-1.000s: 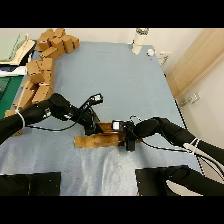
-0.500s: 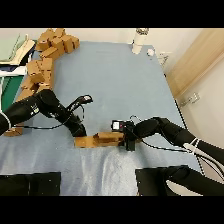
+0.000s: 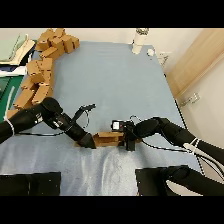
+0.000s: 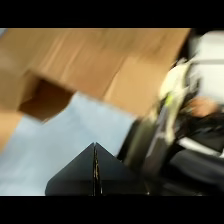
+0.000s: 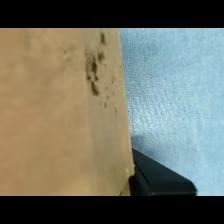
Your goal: Fold the box.
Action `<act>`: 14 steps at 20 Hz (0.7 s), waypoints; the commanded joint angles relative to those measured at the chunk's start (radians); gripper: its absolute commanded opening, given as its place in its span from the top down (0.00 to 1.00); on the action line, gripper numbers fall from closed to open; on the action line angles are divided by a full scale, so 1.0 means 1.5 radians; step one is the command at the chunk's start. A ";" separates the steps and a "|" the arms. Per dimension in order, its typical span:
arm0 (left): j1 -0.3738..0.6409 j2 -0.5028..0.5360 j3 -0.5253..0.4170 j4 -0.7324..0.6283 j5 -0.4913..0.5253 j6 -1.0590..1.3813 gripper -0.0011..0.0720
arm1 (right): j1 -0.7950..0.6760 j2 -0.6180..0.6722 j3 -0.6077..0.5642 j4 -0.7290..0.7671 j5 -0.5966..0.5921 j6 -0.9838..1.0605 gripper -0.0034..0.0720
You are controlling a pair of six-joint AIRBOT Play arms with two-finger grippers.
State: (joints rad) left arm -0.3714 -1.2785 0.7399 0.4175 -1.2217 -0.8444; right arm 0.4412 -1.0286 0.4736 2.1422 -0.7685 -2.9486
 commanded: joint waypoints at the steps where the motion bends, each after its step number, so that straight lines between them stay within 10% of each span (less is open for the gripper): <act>1: -0.014 0.000 -0.072 -0.310 0.100 0.077 0.97 | 0.001 -0.001 0.000 0.000 0.000 0.000 0.33; 8: -0.015 0.000 -0.111 -0.438 0.308 0.173 0.97 | 0.001 -0.001 0.000 0.000 0.000 0.000 0.33; 14: -0.014 -0.005 -0.082 -0.269 0.420 0.072 0.97 | 0.001 -0.001 0.000 0.000 0.000 0.000 0.33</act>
State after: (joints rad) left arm -0.3935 -1.2827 0.5957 -0.1207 -0.6868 -0.6449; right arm 0.4412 -1.0286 0.4736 2.1422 -0.7689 -2.9490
